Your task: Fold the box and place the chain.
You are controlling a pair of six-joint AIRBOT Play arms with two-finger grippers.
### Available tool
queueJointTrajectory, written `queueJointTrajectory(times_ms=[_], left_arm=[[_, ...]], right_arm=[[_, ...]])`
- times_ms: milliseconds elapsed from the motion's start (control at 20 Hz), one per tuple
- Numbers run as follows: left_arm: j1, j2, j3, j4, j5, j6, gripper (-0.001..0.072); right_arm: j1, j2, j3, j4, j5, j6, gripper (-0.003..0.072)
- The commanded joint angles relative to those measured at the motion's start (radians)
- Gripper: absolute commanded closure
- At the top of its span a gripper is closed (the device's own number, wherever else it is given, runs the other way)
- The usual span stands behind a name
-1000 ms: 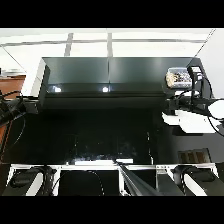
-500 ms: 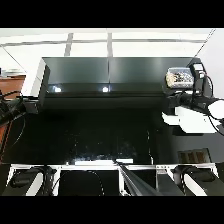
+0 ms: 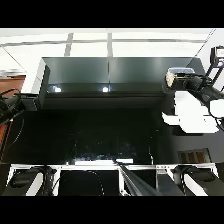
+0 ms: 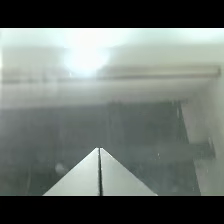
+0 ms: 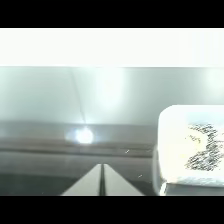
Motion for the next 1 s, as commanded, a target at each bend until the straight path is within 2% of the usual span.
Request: queueJointTrajectory(times_ms=[0,50,150,300,350,500,600,650,700,750,850,950], left_arm=[[0.000,0.001,0.000,-0.004,0.128,-0.001,0.0683],[0.000,0.001,0.000,-0.024,0.162,-0.001,0.0683],[0.000,0.001,0.000,-0.048,0.229,-0.001,0.0683],[0.000,0.001,0.000,-0.052,0.340,-0.001,0.0683],[0.000,0.001,0.000,-0.055,0.371,-0.001,0.0683],[-0.001,0.001,0.000,-0.117,0.399,-0.001,0.0683],[-0.002,-0.010,0.000,-0.204,0.385,-0.001,0.0667],[-0.006,-0.027,0.000,-0.241,0.351,0.000,0.0433],[-0.019,-0.058,0.001,-0.253,0.298,0.000,0.0024],[-0.032,-0.098,0.010,-0.254,0.224,0.000,-0.0001],[-0.045,-0.216,0.066,-0.254,0.004,-0.002,-0.0001],[-0.042,-0.328,0.139,-0.249,-0.170,-0.072,-0.0001]], right_arm=[[-0.046,-0.073,0.000,-0.043,-0.062,-0.012,0.0001],[-0.075,-0.119,0.000,-0.047,-0.050,-0.013,-0.0028],[-0.182,-0.189,0.018,-0.042,-0.005,0.048,-0.0027],[-0.477,-0.294,0.171,-0.043,0.145,0.133,-0.0025],[-0.582,-0.341,0.243,-0.043,0.227,0.133,-0.0024],[-0.889,-0.509,0.460,-0.043,0.591,0.128,-0.0024],[-1.025,-0.596,0.529,-0.032,0.768,0.062,-0.0024],[-1.065,-0.628,0.544,-0.006,0.819,-0.001,-0.0024],[-1.086,-0.661,0.555,0.034,0.871,-0.082,-0.0024],[-1.090,-0.697,0.568,0.074,0.935,-0.168,-0.0024],[-1.064,-0.768,0.609,0.106,1.065,-0.296,-0.0024],[-1.016,-0.812,0.653,0.047,1.134,-0.364,-0.0024]])
